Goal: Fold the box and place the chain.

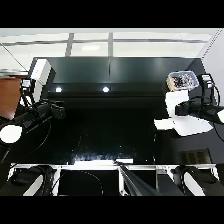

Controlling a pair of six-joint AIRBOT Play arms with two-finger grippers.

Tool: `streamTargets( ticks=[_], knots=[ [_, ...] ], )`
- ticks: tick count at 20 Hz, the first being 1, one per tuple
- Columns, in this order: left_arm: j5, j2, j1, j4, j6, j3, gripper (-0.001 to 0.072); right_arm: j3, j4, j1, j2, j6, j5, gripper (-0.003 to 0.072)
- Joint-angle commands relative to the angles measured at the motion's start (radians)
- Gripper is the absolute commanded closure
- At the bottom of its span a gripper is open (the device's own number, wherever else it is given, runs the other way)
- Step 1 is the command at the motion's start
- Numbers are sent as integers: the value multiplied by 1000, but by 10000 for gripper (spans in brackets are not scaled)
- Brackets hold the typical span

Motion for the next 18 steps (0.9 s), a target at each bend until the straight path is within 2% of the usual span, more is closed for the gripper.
streamTargets(
  ticks=[1,12,16,17,18],
  knots=[
    [0,1,0,0,0,0,678,0,0,0,1,0,0,650],
    [0,1,0,0,0,0,679,0,16,0,1,1,-2,650],
    [0,1,0,0,0,0,679,0,82,0,1,1,11,648],
    [0,1,0,0,0,0,679,0,83,0,1,2,16,566],
    [0,1,0,0,0,0,679,0,82,0,1,3,18,150]
  ],
)
